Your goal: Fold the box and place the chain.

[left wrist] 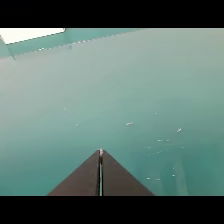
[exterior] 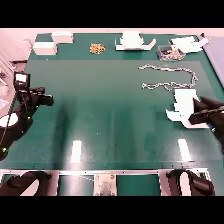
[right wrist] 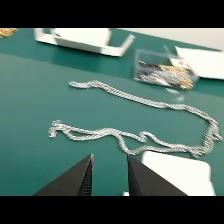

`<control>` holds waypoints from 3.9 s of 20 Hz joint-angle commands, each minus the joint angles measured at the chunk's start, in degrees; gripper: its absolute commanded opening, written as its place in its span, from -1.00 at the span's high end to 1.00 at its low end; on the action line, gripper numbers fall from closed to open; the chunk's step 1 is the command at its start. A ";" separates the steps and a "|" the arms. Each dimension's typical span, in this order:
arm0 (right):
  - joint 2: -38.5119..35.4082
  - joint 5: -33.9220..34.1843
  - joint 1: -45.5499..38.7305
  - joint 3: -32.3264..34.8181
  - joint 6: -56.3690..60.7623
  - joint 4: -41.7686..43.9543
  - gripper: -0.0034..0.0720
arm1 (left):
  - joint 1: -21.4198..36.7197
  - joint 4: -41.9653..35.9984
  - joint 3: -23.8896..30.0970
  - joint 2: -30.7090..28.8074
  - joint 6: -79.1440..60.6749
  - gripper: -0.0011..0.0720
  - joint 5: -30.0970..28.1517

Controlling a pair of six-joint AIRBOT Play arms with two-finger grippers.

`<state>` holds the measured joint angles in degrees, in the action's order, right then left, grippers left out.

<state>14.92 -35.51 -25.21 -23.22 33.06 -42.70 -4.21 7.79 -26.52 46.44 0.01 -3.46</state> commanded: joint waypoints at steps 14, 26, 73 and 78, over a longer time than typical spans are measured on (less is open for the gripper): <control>50.64 -30.86 -35.63 -39.76 7.28 -12.68 -0.11 | 0.02 0.00 0.02 -0.04 -0.02 0.92 0.04; 84.91 -49.68 -35.82 -79.71 8.26 -24.04 -0.22 | 0.02 0.00 0.02 -0.04 -0.02 0.92 0.02; 106.75 -69.92 -32.09 -81.44 -3.58 -15.96 0.85 | 0.02 0.00 0.02 -0.04 -0.02 0.92 0.02; 106.25 -70.14 -32.02 -81.42 -0.02 -6.75 0.89 | 0.02 0.00 0.02 -0.04 -0.02 0.92 0.02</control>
<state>121.62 -104.07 -57.23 -104.60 30.94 -55.92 -4.21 7.79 -26.52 46.44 -0.01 -3.42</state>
